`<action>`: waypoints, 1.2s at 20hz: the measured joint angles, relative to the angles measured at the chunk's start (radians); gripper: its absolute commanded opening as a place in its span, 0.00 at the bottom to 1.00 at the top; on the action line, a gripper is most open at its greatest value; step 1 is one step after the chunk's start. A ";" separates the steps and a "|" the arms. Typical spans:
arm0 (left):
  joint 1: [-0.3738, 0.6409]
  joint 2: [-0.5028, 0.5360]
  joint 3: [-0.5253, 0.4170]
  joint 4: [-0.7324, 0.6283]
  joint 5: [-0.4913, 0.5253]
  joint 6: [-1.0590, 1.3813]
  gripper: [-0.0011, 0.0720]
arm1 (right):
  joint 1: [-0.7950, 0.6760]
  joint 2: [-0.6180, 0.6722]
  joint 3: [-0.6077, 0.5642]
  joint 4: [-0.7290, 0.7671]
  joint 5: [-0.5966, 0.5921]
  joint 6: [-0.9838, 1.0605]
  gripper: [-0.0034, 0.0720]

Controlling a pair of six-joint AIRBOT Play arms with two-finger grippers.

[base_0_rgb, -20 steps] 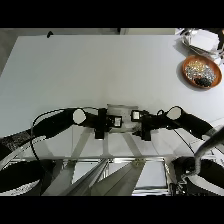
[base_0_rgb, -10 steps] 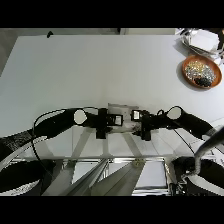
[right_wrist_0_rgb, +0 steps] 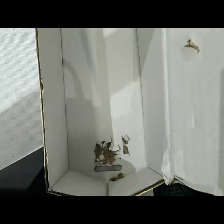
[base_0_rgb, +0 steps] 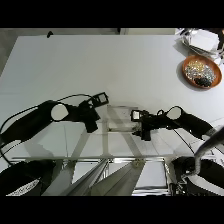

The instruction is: Fold the box and place the chain.

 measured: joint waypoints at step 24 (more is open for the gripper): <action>0.066 0.057 -0.195 -0.161 0.010 -0.470 0.02 | 0.000 0.000 0.000 0.000 0.000 0.001 0.41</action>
